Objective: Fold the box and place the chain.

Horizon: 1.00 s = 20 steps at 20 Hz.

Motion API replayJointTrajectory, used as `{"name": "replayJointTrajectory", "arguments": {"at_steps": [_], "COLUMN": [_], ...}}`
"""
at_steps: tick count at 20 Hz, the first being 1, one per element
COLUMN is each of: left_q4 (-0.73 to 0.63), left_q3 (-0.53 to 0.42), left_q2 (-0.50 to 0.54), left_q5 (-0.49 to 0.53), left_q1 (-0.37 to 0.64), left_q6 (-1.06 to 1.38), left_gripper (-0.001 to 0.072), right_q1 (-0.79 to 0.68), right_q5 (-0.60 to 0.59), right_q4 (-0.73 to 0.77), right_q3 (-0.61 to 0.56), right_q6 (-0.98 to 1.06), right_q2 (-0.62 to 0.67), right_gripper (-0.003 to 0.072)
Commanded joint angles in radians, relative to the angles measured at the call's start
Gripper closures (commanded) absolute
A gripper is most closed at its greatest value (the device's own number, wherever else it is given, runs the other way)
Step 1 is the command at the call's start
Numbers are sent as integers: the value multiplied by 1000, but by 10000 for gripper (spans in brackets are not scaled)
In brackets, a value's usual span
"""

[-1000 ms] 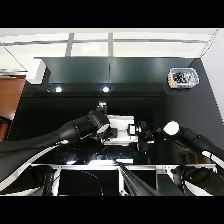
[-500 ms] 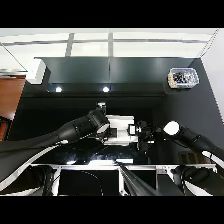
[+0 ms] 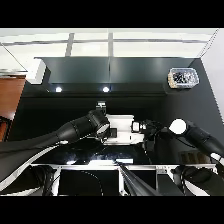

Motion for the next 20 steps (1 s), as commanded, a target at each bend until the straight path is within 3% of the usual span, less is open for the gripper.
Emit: {"name": "replayJointTrajectory", "arguments": {"at_steps": [1,5,10,11,12,15,16,17,20], "left_q4": [9,9,8,8,8,3,3,3,3], "left_q3": [1,0,0,0,0,0,0,0,0], "left_q2": [0,-2,-2,-2,-2,-2,-2,-2,-2], "left_q5": [-1,-1,-2,-1,-1,-1,-1,-1,-1], "left_q1": [0,0,0,0,0,0,1,0,0], "left_q6": [15,15,15,14,14,14,14,14,14], "left_gripper": [684,684,683,684,683,684,683,684,684], "right_q1": [-40,-13,-8,-6,-3,6,12,19,51], "right_q5": [68,-3,-8,-5,-3,10,12,14,6], "right_q4": [-66,-15,50,79,90,93,95,95,96], "right_q3": [7,7,7,7,7,7,7,7,7], "right_q6": [42,-33,-101,-101,-101,-100,-96,-82,-47], "right_q2": [34,16,14,14,14,14,14,14,14], "right_gripper": [22,22,23,166,201,204,265,460,486]}}
